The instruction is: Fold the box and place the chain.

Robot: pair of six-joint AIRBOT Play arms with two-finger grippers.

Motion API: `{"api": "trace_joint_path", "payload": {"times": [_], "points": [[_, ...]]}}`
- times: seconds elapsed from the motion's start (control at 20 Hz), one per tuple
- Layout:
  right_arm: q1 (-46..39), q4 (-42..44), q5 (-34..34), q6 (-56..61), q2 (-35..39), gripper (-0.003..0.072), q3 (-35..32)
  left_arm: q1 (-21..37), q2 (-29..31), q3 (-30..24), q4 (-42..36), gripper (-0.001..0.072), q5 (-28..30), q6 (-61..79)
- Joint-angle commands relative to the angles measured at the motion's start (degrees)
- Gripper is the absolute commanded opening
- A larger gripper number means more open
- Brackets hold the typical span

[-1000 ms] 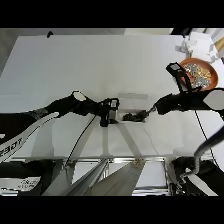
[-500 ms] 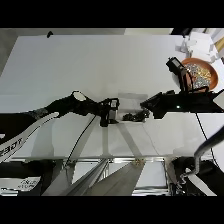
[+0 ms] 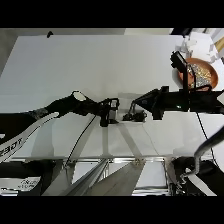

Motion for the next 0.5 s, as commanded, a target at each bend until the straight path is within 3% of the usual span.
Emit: {"api": "trace_joint_path", "payload": {"times": [0.0,0.45], "points": [[0.0,-2.4,-0.3,-0.8,-0.6,0.0023,-0.3,0.0,0.0,0.0,0.0,0.0072,0.0,0.0],[0.0,-3.2,-4.2,-0.8,-10.4,0.0024,-6.3,0.0,0.0,0.0,0.0,0.0072,0.0,0.0]]}}
